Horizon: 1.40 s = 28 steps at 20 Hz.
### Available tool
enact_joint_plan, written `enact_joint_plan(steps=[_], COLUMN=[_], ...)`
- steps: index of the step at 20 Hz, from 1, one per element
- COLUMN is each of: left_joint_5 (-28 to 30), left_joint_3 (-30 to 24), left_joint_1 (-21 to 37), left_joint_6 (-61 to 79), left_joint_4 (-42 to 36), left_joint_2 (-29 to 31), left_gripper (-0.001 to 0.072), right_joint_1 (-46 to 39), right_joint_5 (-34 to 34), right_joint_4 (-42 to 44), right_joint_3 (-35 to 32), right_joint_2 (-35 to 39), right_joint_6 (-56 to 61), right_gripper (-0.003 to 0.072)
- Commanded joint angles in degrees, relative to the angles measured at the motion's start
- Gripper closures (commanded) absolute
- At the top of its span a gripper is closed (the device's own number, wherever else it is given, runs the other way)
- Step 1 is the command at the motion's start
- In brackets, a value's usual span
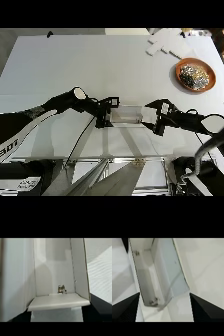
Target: Fold the box and place the chain.
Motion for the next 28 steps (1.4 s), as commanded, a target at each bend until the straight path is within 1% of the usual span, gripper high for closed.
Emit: enact_joint_plan(steps=[1,6,7,8,9,10,15,17,21,25,26,27,28], left_joint_5=[-0.3,-0.6,-0.7,0.8,1.6,2.8,9.7,10.2,10.1,9.7,9.7,9.7,9.7], left_joint_3=[0.1,0.1,0.1,0.1,0.1,0.1,0.1,0.1,0.1,0.1,0.1,0.1,0.1], left_joint_1=[0.1,0.1,0.1,0.1,0.1,0.1,0.1,0.1,0.1,0.1,0.1,0.1,0.1], left_joint_6=[0.1,0.1,0.2,0.2,0.3,0.2,0.1,0.1,0.0,0.1,0.1,0.1,0.1], left_joint_4=[-0.5,-0.5,-0.4,-0.4,-0.3,-0.3,-0.2,0.7,5.8,5.7,5.7,5.7,5.7], left_joint_2=[0.0,0.0,0.0,0.1,0.2,0.2,0.4,0.4,0.4,0.4,0.4,0.4,0.4], left_gripper=[0.0435,0.0435,0.0444,0.0552,0.07,0.0706,0.0707,0.0707,0.0706,0.0698,0.0698,0.0698,0.0698], right_joint_1=[0.0,0.0,0.0,0.0,0.0,0.0,0.0,0.0,0.0,0.0,0.0,0.0,0.0], right_joint_5=[0.1,-0.2,-0.2,-0.1,-0.1,-0.2,-1.4,-1.4,-1.4,-1.4,-1.3,-1.1,-0.9], right_joint_4=[4.9,4.9,4.9,4.9,4.9,4.9,4.9,4.9,4.9,5.0,5.0,5.0,5.0], right_joint_3=[0.1,0.1,0.1,0.1,0.1,0.1,0.1,0.1,0.1,0.1,0.1,0.1,0.1], right_joint_2=[0.7,0.7,0.7,0.7,0.7,0.7,0.7,0.7,0.7,0.7,0.7,0.7,0.7], right_joint_6=[0.3,0.3,0.3,0.3,0.3,0.3,0.3,0.3,0.3,0.3,0.3,0.3,0.3], right_gripper=[0.0022,0.0022,0.0022,0.0023,0.0023,0.0036,0.0036,0.0036,0.0036,0.0048,0.0144,0.0264,0.0329])
